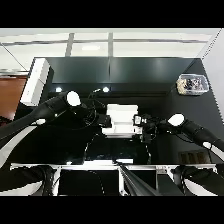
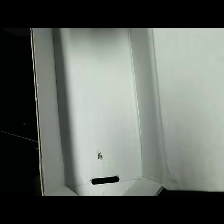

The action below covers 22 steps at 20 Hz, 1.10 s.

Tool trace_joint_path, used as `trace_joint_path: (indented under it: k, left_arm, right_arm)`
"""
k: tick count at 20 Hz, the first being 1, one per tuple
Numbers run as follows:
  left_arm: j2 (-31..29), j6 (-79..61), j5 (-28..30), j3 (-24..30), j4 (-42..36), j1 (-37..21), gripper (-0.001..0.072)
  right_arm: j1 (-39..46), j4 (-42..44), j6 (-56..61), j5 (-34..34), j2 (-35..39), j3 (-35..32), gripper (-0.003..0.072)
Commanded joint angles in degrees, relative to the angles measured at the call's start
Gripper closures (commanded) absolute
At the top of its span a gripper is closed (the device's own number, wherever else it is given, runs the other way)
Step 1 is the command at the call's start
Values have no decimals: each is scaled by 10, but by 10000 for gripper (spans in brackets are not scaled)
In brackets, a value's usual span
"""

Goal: Fold the box and place the chain.

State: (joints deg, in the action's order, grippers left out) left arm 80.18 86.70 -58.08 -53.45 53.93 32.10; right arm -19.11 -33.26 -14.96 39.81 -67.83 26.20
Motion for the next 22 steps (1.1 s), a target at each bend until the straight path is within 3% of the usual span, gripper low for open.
trace_joint_path:
  k: [1,13,14,16,22]
  left_arm:
    - [0,51,-5,-16,31,14,90]
    - [0,112,-2,-33,26,43,93]
    - [0,113,-2,-36,26,43,101]
    - [0,114,0,-39,26,43,235]
    - [0,115,0,-39,26,43,235]
  right_arm:
    - [0,0,0,0,0,0,282]
    - [0,0,0,0,0,0,283]
    - [0,0,0,0,0,0,282]
    - [0,0,0,0,0,0,283]
    - [0,0,0,0,0,0,283]
